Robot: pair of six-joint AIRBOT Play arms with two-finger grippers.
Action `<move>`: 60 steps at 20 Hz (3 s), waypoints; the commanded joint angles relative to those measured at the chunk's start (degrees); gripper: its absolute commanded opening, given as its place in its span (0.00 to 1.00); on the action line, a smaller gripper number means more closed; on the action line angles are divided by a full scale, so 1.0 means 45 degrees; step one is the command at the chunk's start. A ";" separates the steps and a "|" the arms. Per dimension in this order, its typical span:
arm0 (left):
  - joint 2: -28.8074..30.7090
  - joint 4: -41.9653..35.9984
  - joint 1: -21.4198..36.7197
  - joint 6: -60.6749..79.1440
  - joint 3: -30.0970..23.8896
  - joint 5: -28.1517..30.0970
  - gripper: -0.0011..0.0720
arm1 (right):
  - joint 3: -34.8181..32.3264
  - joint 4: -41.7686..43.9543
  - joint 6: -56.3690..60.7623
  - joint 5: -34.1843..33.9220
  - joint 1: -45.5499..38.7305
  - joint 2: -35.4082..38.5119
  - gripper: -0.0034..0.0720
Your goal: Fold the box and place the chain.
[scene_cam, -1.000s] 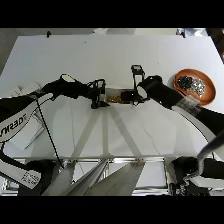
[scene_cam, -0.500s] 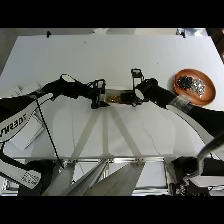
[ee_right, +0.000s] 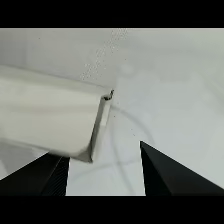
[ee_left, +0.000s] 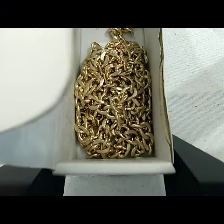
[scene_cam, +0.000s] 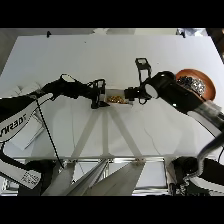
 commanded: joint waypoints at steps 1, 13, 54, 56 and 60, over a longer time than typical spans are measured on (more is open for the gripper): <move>-0.0005 0.0000 0.0005 0.0015 0.0010 -0.0010 0.72 | 0.0015 -0.0034 -0.3177 0.0277 0.0000 0.1982 0.67; -0.0005 0.0000 0.0005 0.0015 0.0010 -0.0010 0.72 | 0.3531 0.8116 -1.2832 0.0131 -0.2628 -0.3823 0.57; -0.0005 0.0000 0.0005 0.0015 0.0010 -0.0005 0.72 | 0.1855 0.5484 -2.0371 -0.1457 -0.0549 -0.2754 0.26; -0.0005 0.0000 0.0005 0.0015 0.0010 -0.0010 0.72 | 0.1851 0.5513 -2.0371 -0.1496 -0.0549 -0.2759 0.25; -0.0005 -0.0005 0.0005 0.0015 0.0010 -0.0005 0.72 | 0.1384 0.6266 -2.0371 -0.1035 -0.0505 -0.2769 0.25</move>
